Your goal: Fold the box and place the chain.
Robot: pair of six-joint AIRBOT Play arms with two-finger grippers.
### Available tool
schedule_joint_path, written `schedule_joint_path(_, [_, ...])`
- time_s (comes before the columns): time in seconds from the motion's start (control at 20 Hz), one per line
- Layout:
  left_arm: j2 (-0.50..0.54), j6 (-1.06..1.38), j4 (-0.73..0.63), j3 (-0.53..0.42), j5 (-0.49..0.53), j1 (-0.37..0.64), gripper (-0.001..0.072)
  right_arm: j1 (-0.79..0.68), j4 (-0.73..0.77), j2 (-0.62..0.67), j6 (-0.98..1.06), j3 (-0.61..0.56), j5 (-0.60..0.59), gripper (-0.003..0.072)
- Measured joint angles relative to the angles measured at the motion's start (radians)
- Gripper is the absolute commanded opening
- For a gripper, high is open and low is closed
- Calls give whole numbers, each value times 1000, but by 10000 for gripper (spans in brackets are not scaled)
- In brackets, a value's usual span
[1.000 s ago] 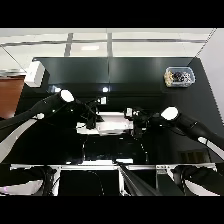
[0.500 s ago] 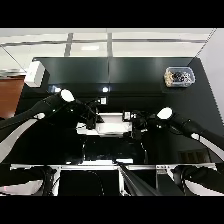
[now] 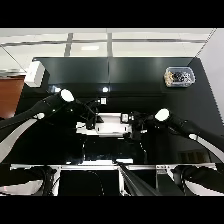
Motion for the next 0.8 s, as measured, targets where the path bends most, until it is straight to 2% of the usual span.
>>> schedule_joint_path(0.1, [0,0,0,0,0,0,29,3,-6,-2,10,1,-6,713])
schedule_joint_path(0.15, [0,0,0,0,0,0,29,4,-9,-2,12,1,-9,568])
schedule_joint_path(0.2, [0,0,1,0,0,0,29,5,-12,-3,13,1,-7,456])
schedule_joint_path(0.35, [0,1,1,0,-1,0,35,6,-17,-3,15,1,-11,457])
schedule_joint_path(0.4, [0,0,0,0,-1,0,112,6,-18,-3,16,1,-11,457])
schedule_joint_path(0.55, [7,-12,5,0,-8,5,590,7,-18,-3,14,1,-26,457])
schedule_joint_path(0.6, [17,-19,6,0,-17,10,650,8,-20,-3,13,1,-26,456])
schedule_joint_path(0.8, [106,-143,112,0,-47,46,650,8,-21,-3,16,1,-24,457])
